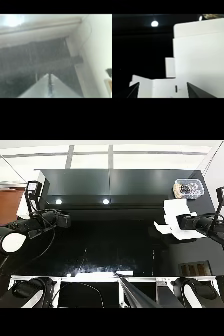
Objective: Fold the box and place the chain.
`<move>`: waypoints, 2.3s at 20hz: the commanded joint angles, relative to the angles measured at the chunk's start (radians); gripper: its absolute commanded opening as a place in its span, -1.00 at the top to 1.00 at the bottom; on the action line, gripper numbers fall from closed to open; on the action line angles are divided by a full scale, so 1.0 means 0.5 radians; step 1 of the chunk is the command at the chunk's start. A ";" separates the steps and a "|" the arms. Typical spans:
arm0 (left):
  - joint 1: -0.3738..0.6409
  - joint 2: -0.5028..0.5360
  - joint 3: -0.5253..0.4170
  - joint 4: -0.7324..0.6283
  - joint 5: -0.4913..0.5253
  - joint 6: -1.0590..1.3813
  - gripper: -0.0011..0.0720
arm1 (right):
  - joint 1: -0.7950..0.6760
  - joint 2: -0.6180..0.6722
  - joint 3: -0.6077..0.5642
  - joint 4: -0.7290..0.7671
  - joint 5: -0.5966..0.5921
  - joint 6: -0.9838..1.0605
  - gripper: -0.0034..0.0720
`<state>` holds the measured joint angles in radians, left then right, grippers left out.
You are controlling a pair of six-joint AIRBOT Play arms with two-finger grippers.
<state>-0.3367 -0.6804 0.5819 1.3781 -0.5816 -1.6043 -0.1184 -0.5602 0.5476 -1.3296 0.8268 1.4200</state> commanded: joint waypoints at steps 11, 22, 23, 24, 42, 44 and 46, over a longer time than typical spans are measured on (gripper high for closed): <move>0.007 -0.215 0.001 -0.105 0.361 -0.002 -0.96 | -1.659 -1.480 1.113 0.077 0.416 -0.020 -0.95; 0.005 -0.253 0.001 -0.109 0.311 -0.001 -0.96 | -1.730 -2.773 2.044 0.978 1.565 -0.790 -0.94; 0.007 -0.254 0.001 -0.108 0.311 -0.002 -0.96 | -1.709 -2.793 2.043 0.967 1.585 -0.789 -0.94; 0.007 -0.254 0.001 -0.108 0.310 -0.001 -0.96 | -1.688 -2.800 2.042 0.967 1.595 -0.790 -0.94; 0.007 -0.256 0.001 -0.109 0.308 -0.001 -0.96 | -1.601 -2.163 1.439 0.885 1.628 -1.115 0.80; 0.007 -0.256 0.001 -0.108 0.308 -0.001 -0.96 | -1.595 -1.952 1.195 0.935 1.550 -1.131 0.80; 0.007 -0.256 0.001 -0.108 0.307 -0.001 -0.96 | -1.594 -1.739 0.950 1.067 1.464 -1.153 0.80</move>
<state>-0.3336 -0.8078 0.5819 1.3235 -0.4278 -1.6051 -0.9150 -1.5635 1.1717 -0.8566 1.6138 0.8692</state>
